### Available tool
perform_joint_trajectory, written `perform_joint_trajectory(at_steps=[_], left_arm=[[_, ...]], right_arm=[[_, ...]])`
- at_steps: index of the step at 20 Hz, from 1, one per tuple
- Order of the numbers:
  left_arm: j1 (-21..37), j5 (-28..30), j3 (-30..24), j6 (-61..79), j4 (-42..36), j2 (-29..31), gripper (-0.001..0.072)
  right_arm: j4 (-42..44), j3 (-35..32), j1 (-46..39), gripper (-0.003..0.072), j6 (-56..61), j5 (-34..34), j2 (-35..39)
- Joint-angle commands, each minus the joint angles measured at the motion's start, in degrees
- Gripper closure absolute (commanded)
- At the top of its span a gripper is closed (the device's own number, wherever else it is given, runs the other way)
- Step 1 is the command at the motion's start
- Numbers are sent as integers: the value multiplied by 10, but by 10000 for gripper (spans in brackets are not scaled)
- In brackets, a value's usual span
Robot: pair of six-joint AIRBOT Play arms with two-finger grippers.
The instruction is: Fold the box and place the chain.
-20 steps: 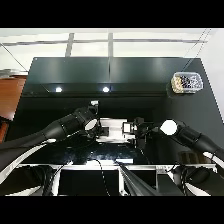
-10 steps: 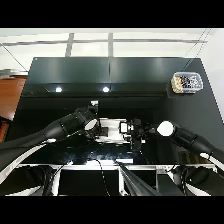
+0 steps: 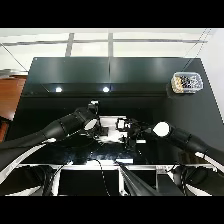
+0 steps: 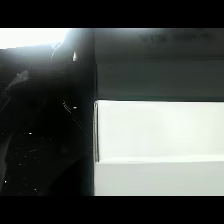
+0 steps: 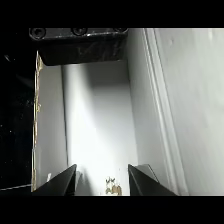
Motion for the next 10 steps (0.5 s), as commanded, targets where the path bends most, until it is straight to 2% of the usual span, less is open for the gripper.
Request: perform_joint_trajectory(at_steps=[1, 4, 5, 6, 8, 10], left_arm=[[0, -1, 0, 0, -1, 0, 683], [0, -2, 0, 0, -1, 0, 683], [0, -2, 0, 0, -1, 0, 683], [0, -2, 0, 0, -1, 0, 682], [0, -3, 0, 0, -1, 0, 683], [0, -3, 0, 0, -1, 0, 683]], right_arm=[[4, 0, 1, 441, 6, -2, -2], [0, 1, -5, 447, 20, -3, 2], [-10, 1, -15, 522, 43, -2, 10], [-34, 1, -29, 655, 70, 4, 22], [-93, 1, -73, 660, 157, 38, 54], [-119, 3, -132, 660, 250, 101, 90]])
